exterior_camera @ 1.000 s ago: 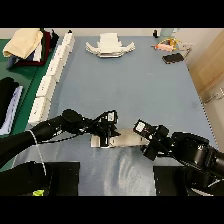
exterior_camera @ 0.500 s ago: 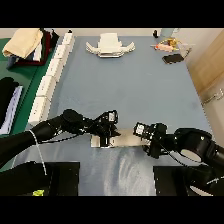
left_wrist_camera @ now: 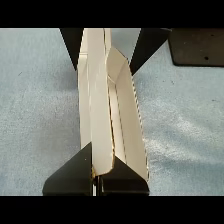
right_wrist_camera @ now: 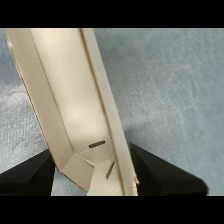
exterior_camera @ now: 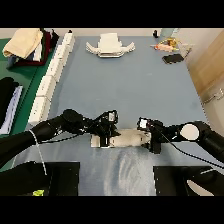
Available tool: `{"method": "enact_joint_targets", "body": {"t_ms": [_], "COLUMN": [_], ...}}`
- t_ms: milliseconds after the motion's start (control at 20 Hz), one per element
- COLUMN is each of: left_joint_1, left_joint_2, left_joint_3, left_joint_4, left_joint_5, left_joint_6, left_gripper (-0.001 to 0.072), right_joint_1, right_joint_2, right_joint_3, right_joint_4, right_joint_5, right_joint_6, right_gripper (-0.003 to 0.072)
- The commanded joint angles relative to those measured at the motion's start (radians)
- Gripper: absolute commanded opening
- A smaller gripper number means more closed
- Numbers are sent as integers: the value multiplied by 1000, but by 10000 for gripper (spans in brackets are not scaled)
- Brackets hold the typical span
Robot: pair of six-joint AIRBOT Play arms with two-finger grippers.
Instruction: Fold the box.
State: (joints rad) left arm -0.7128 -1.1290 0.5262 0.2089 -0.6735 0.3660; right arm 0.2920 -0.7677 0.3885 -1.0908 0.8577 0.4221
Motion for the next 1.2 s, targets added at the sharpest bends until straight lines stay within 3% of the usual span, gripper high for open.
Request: {"method": "enact_joint_targets", "body": {"t_ms": [0, 600, 1150], "left_joint_1": [0, 0, 0], "left_joint_2": [1, 1, 1], "left_joint_3": [1, 1, 1], "left_joint_4": [0, 0, 0], "left_joint_5": [0, 0, 0], "left_joint_6": [0, 0, 0], "left_gripper": [18, 18, 18], "right_joint_1": [-29, -29, -29], "right_joint_2": [-50, -25, -92], "right_joint_3": [1, -3, -4], "right_joint_4": [77, 75, 72], "right_joint_5": [26, 21, -4], "right_joint_6": [-108, -81, -172], "right_gripper": [715, 711, 698]}}
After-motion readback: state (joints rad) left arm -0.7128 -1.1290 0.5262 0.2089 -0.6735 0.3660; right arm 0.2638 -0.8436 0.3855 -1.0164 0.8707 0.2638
